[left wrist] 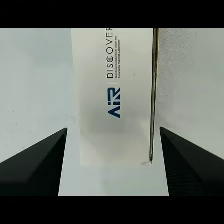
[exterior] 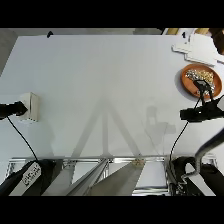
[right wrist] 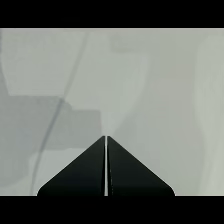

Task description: Fold the box and place the chain.

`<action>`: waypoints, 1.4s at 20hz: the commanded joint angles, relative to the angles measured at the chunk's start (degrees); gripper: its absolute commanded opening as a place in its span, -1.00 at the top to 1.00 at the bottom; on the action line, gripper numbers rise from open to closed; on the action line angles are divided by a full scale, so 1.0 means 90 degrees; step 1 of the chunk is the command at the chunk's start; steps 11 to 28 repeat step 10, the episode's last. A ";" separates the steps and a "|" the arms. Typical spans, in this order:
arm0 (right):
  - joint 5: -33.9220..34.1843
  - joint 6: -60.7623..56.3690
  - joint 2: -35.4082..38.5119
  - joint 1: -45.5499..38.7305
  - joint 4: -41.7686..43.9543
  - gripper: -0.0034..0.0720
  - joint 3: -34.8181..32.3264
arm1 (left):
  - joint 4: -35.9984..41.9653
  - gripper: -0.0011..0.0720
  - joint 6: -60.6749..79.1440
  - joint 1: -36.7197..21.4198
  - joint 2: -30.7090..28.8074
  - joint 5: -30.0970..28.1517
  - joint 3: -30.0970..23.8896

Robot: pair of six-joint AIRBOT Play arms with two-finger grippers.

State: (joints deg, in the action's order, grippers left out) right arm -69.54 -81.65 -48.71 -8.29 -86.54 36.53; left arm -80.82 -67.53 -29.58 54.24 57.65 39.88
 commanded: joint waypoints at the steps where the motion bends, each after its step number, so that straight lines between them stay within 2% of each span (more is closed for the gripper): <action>1: 0.0000 0.0000 -0.0005 -0.0005 0.0000 0.87 -0.0005 | -0.0005 -0.78 0.0000 0.0151 -0.0668 -0.0114 -0.0005; 5: 0.0000 0.0000 -0.0005 -0.0005 0.0000 0.87 -0.0005 | -0.0002 -0.78 -0.0002 0.0639 -0.1338 -0.0265 -0.0005; 10: 0.0000 0.0000 -0.0005 -0.0005 0.0000 0.87 -0.0005 | -0.0002 -0.78 -0.0005 0.1243 -0.1433 -0.0228 -0.0005; 28: 0.0000 0.0000 -0.0005 -0.0005 0.0000 0.87 -0.0005 | -0.0002 -0.78 -0.0005 0.1243 -0.1433 -0.0228 -0.0005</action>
